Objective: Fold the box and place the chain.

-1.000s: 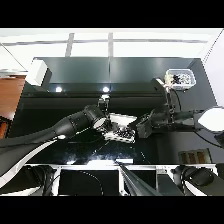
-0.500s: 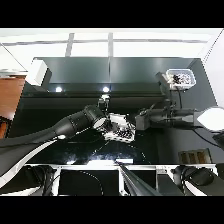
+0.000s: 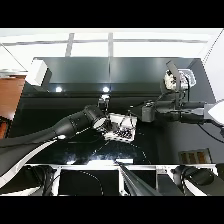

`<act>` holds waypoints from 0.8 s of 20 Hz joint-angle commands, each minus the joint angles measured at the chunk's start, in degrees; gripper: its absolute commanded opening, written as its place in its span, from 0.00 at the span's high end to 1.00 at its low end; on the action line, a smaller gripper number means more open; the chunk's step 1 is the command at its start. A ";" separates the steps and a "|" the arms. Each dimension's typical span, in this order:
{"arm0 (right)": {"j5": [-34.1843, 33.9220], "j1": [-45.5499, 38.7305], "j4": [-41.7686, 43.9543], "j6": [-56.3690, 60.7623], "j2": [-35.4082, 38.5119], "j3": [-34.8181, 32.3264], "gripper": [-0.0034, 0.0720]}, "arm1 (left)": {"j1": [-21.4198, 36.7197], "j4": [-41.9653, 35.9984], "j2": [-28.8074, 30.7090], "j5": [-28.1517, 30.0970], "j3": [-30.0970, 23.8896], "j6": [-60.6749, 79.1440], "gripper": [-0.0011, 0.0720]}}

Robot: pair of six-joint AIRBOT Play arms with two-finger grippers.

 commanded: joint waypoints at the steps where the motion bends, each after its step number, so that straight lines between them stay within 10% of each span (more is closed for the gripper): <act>1: 2.05 -0.02 -5.40 4.11 -0.79 -0.42 0.89 | 0.07 0.00 -0.02 -0.02 0.04 0.02 0.94; 4: 2.89 0.74 -6.86 4.48 -1.05 -2.93 0.89 | 0.07 0.02 -0.02 0.02 0.04 0.02 0.94; 6: 3.91 0.24 -8.39 4.52 -0.98 -3.13 0.05 | 0.07 0.07 -0.02 -0.02 0.04 0.04 0.94; 12: 17.35 -13.60 -31.45 3.19 1.60 -3.96 0.02 | 0.07 0.02 -0.02 -0.22 0.04 0.04 0.94; 16: 7.30 -15.47 -33.03 -13.16 1.77 -15.47 0.01 | 0.07 0.02 -0.02 0.13 0.04 0.02 0.94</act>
